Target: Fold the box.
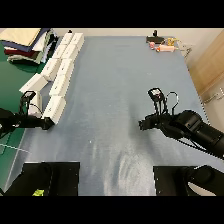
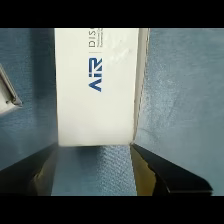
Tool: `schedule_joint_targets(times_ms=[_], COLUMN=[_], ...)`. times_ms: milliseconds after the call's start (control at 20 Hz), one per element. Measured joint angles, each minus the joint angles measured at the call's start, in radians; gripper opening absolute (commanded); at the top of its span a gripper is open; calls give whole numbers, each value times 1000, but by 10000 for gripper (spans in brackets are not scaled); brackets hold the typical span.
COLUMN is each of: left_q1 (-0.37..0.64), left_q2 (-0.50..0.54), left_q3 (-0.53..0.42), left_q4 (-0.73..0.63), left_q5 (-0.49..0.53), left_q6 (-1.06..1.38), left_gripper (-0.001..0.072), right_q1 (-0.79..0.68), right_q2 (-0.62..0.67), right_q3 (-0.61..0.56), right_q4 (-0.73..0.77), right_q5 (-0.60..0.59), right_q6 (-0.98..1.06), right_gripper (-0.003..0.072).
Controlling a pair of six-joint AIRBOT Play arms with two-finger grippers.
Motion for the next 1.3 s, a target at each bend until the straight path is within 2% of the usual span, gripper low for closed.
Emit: schedule_joint_targets(times_ms=[150,250,300,350,400,600,800,950,1050,1300], left_q1=[0,0,0,0,0,-11,-116,-269,-382,-610], left_q2=[54,100,124,148,175,270,317,303,275,117], left_q3=[33,57,69,79,89,109,119,147,179,298], left_q4=[77,134,154,168,178,120,4,-34,-49,-61], left_q5=[-111,-196,-241,-282,-325,-454,-491,-457,-396,-251], left_q6=[-68,-122,-151,-178,-206,-282,-405,-518,-576,-647], left_gripper=[691,678,486,177,15,13,13,13,14,14], right_q1=[0,0,0,0,0,-10,-1,0,2,2], right_q2=[0,-1,-1,-3,-9,-90,-206,-277,-302,-324], right_q3=[24,81,120,169,222,449,641,721,747,770], right_q4=[39,111,148,178,195,190,236,263,281,291], right_q5=[-21,-56,-68,-80,-88,-160,-247,-299,-311,-344], right_q6=[-2,-39,-64,-88,-107,-145,-201,-221,-229,-237], right_gripper=[3,3,3,3,3,3,3,3,3,3])
